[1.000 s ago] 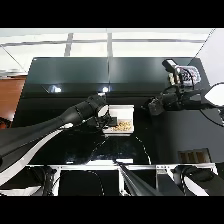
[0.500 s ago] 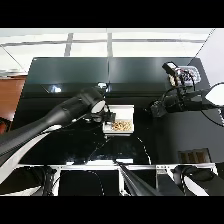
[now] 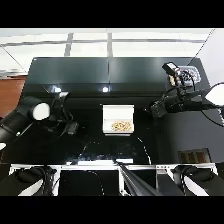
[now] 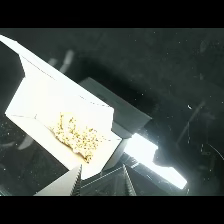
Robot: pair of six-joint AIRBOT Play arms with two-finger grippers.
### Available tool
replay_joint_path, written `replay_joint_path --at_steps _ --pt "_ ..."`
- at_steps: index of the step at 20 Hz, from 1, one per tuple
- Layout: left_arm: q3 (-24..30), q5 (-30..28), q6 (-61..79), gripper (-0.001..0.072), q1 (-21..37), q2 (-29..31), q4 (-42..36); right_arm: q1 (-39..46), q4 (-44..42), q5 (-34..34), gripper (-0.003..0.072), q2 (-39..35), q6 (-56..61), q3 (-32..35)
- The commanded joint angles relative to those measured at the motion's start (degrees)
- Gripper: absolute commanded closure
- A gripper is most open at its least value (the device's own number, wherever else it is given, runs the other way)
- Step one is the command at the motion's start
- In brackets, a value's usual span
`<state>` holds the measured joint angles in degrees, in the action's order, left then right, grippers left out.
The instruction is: Fold the box and place the chain.
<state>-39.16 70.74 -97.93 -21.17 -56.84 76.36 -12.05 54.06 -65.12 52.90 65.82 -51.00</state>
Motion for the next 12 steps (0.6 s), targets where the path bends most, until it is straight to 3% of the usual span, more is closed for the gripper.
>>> replay_joint_path --at_steps 1,3,5,9,12 --pt "11.8 -6.0 35.7 0.0135 13.6 2.4 -31.2 0.0 0.0 0.0 0.0379 0.0 0.7 0.0" --pt "13.7 -5.1 57.0 0.013 13.6 1.2 -38.1 0.0 0.0 0.0 0.0379 0.0 0.9 0.0" --pt "13.8 -8.1 71.1 -0.0002 11.3 0.2 -37.2 0.0 0.0 0.1 0.0379 0.0 0.9 0.0" --pt "13.8 -19.8 91.8 -0.0002 4.4 -0.2 -37.8 0.0 0.0 1.0 0.0379 0.0 2.2 0.0" --pt "12.9 -20.1 107.5 -0.0002 2.8 -3.6 -40.5 0.0 0.0 1.2 0.0379 0.0 3.2 0.0"
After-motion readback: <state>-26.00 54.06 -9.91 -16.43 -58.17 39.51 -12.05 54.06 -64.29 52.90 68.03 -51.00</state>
